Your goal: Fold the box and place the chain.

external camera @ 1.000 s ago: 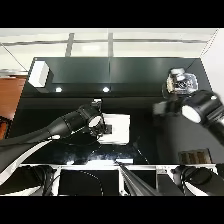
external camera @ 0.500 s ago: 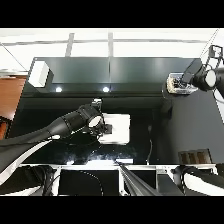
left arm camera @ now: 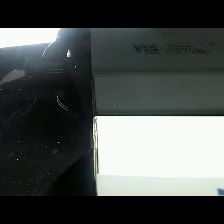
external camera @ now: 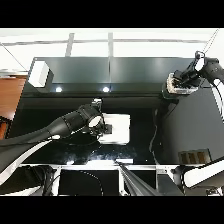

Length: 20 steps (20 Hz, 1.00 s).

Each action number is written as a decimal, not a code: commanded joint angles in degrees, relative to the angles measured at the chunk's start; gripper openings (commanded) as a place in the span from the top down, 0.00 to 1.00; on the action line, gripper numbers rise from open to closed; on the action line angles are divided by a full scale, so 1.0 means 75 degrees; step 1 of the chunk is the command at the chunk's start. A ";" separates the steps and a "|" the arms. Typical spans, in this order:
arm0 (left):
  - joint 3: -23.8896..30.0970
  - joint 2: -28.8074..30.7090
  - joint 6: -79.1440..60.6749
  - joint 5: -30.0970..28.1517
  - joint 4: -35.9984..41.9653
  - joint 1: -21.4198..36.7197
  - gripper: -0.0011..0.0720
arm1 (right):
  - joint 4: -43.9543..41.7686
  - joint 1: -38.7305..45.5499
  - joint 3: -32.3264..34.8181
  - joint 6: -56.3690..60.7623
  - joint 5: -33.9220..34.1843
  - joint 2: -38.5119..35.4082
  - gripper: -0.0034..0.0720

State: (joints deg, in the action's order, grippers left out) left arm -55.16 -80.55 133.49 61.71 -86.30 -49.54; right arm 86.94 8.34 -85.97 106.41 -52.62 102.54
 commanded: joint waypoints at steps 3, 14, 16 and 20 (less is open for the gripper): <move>-0.0003 0.0003 0.0006 0.0015 -0.0003 0.0000 0.95 | -0.0128 0.0079 -0.0624 -0.0376 -0.0863 0.0085 0.94; 0.0000 -0.0020 0.0006 0.0009 0.0000 -0.0003 0.95 | -0.0694 -0.0085 -0.1320 -0.2369 -0.2148 -0.4062 0.95; 0.0000 -0.0044 0.0006 0.0009 0.0000 -0.0003 0.95 | -0.0854 -0.0134 -0.1320 -0.2492 -0.2632 -0.4884 0.95; 0.0000 -0.0047 0.0009 0.0009 0.0000 -0.0003 0.95 | -0.2634 -0.0277 -0.0906 -0.2993 -0.3252 -0.6199 0.95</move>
